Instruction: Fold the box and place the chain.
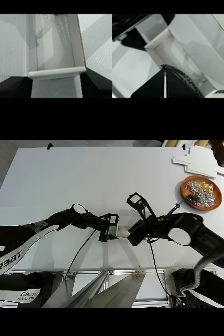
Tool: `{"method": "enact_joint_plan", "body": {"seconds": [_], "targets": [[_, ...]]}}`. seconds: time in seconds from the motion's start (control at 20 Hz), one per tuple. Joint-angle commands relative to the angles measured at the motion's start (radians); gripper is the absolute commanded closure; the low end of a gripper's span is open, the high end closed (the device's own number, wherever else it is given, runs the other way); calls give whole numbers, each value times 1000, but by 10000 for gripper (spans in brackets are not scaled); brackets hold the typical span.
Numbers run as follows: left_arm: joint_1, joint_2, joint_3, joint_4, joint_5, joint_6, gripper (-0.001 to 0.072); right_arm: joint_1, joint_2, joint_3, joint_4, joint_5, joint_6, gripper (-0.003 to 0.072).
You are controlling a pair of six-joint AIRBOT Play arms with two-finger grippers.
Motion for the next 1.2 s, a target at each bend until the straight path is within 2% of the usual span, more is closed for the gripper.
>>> {"method": "enact_joint_plan", "body": {"seconds": [0.0,0.05,0.25,0.35,0.5,0.6,0.75,0.85,0.95,1.0,1.05,1.15], "targets": [[1,0,1,0,0,0,503,3,-87,-5,-37,-26,60,634],[1,0,1,0,0,0,503,3,-94,-5,-37,-24,71,556],[1,0,1,0,0,0,503,2,-93,-4,-42,-17,77,546],[1,0,1,0,0,0,503,-35,-86,29,-40,69,85,546],[1,0,1,0,0,0,503,-215,-42,126,-41,256,78,557],[1,0,1,0,0,0,503,-352,21,142,-44,310,12,654],[1,0,1,0,0,0,503,-492,55,134,-106,404,-8,646],[1,0,1,0,0,0,503,-538,53,94,-112,370,-7,627],[1,0,1,0,0,0,503,-552,51,26,-110,283,14,612],[1,0,1,0,0,0,503,-552,50,-12,-108,232,45,526],[1,0,1,0,0,0,503,-552,46,-48,-96,185,71,476],[1,0,1,0,0,0,503,-552,13,-90,-57,128,77,476]]}}
